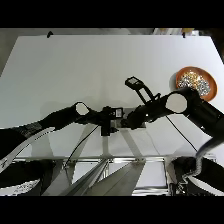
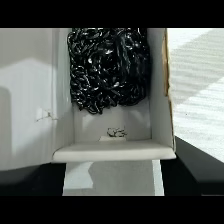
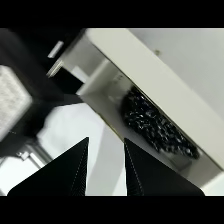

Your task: Fold the box and place the chain.

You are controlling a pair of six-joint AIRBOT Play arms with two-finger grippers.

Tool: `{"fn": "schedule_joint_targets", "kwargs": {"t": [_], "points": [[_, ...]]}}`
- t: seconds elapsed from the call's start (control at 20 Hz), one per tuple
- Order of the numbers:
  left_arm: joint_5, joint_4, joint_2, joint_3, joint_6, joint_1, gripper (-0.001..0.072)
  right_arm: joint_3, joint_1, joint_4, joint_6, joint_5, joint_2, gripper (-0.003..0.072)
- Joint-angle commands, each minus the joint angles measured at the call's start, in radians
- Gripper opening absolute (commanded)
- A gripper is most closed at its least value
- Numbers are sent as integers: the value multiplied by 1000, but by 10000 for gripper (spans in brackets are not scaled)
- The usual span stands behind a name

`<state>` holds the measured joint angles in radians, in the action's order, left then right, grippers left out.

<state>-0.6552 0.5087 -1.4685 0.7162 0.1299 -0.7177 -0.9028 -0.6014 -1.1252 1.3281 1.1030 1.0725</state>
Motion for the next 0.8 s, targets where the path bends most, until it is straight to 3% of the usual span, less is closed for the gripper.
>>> {"fn": "schedule_joint_targets", "kwargs": {"t": [0.0,0.05,0.2,0.35,0.55,0.75], "points": [[0,0,1,0,0,-1,208,-108,55,23,-131,72,27,160],[0,0,1,0,0,-1,208,-151,99,25,-152,90,27,74],[0,0,1,0,0,-1,208,-197,225,31,-246,76,28,21],[0,0,1,0,0,-1,208,-197,279,31,-354,57,94,12],[0,0,1,0,0,-1,208,-184,198,39,-454,55,225,12],[0,0,1,0,0,-1,208,-78,126,35,-577,24,200,13]]}}
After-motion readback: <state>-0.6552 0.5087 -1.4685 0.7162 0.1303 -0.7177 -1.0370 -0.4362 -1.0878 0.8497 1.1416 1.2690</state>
